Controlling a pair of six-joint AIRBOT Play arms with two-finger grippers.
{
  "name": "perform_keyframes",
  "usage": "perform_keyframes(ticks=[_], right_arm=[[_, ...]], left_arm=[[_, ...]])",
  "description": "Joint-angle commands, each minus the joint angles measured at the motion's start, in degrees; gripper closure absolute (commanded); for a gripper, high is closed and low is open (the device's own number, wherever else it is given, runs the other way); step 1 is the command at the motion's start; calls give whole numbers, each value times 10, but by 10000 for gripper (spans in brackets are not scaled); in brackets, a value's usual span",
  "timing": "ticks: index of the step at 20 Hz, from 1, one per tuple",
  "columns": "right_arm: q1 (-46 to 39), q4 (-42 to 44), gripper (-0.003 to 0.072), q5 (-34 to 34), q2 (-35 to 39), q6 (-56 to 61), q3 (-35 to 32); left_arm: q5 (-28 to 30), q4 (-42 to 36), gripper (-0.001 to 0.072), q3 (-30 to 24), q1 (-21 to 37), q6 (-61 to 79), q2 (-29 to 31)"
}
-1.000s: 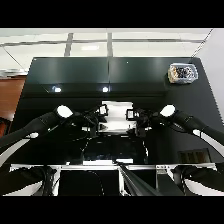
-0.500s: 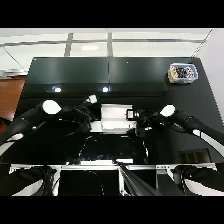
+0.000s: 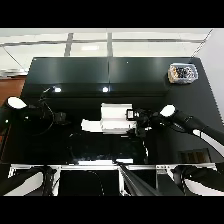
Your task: Fold the box and place the chain.
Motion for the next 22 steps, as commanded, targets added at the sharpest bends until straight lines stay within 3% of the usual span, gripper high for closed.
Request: perform_keyframes(ticks=[1,6,9,15,16,18,19,22], right_arm=[[0,0,561,0,0,0,0],[0,0,560,0,0,0,0],[0,0,561,0,0,0,0],[0,0,560,0,0,0,0],[0,0,561,0,0,0,0],[0,0,560,0,0,0,0],[0,0,561,0,0,0,0],[0,0,561,0,0,0,0]], left_arm=[[-64,-132,685,-10,34,14,-87],[8,-143,685,-8,-96,17,-147],[46,-154,684,-2,-139,24,-160],[-42,-239,677,23,-144,153,-165],[-46,-240,566,31,-148,153,-165],[-50,-240,99,47,-158,148,-165],[-51,-240,61,54,-162,147,-165],[-51,-239,69,76,-189,144,-165]])
